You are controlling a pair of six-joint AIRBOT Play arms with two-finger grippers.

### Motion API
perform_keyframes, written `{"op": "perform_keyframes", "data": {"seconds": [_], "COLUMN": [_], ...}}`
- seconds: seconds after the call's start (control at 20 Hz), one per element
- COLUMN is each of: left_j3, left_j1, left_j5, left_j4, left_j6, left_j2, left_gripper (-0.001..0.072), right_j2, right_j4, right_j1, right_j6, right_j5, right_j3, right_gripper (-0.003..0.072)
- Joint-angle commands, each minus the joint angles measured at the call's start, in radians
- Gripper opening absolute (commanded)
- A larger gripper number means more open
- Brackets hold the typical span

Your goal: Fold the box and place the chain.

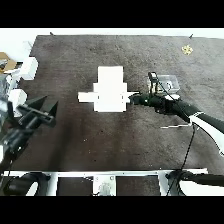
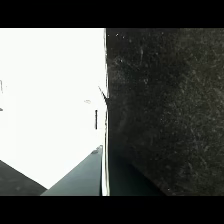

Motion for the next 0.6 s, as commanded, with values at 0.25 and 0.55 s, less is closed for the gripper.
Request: {"op": "perform_keyframes", "data": {"seconds": [0.25,0.55], "left_j3": [0.475,0.904], "left_j1": [0.000,0.000], "left_j5": [-0.367,-0.592], "left_j4": [-0.012,0.098], "left_j6": [-0.013,-0.179], "left_j2": [-0.707,-1.132], "left_gripper": [0.0462,0.0462], "right_j2": [-0.021,-0.022], "right_j4": [0.037,0.039], "right_j1": [0.008,-0.001], "right_j6": [-0.087,-0.087], "right_j5": [0.035,0.033], "right_j3": [0.000,0.000], "right_gripper": [-0.0002,-0.0001]}}
